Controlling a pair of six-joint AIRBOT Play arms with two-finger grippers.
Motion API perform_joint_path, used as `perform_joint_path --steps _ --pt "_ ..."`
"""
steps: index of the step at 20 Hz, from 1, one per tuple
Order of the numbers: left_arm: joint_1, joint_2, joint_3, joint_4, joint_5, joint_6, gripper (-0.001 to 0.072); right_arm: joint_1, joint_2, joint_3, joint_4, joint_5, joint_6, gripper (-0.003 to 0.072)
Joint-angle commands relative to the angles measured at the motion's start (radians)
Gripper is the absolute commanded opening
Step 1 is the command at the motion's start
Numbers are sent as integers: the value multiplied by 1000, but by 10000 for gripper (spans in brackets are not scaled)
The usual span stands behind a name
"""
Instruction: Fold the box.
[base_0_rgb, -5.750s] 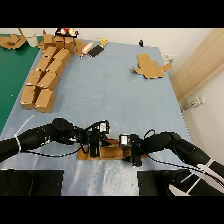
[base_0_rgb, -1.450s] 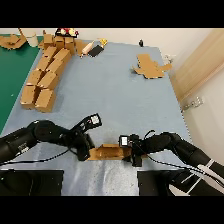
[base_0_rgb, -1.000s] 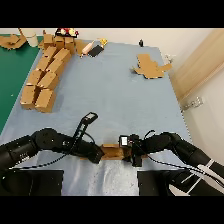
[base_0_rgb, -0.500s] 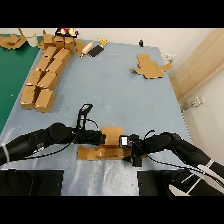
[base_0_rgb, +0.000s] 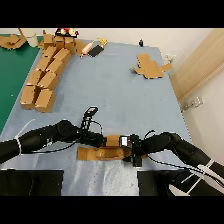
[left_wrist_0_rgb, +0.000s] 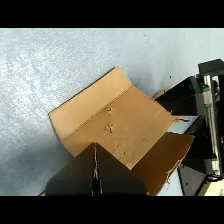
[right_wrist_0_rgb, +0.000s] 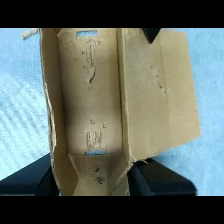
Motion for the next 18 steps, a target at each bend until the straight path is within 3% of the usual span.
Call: perform_joint_path --steps 1,6,8,10,12,15,16,17,18 --pt "9 36 4 -11 -5 82 11 0 0 0 0 0 2 497" --pt "145 201 -3 19 -37 250 11 0 0 0 -6 0 2 497" --pt "197 269 -28 62 -149 425 10 0 0 0 -6 0 2 497" --pt "212 337 -76 124 -247 438 10 0 0 0 -6 0 2 497" --pt "169 411 -126 206 -307 440 10 0 0 0 -6 0 2 497" --pt "16 487 -163 472 -294 462 14 0 0 0 -6 0 2 497" --pt "-33 486 -163 530 -280 462 51 0 0 0 -6 0 2 497" --pt "-82 476 -164 542 -244 462 431 0 0 0 -6 0 2 497" --pt "-124 460 -164 543 -196 461 689 0 0 0 -6 0 2 497"
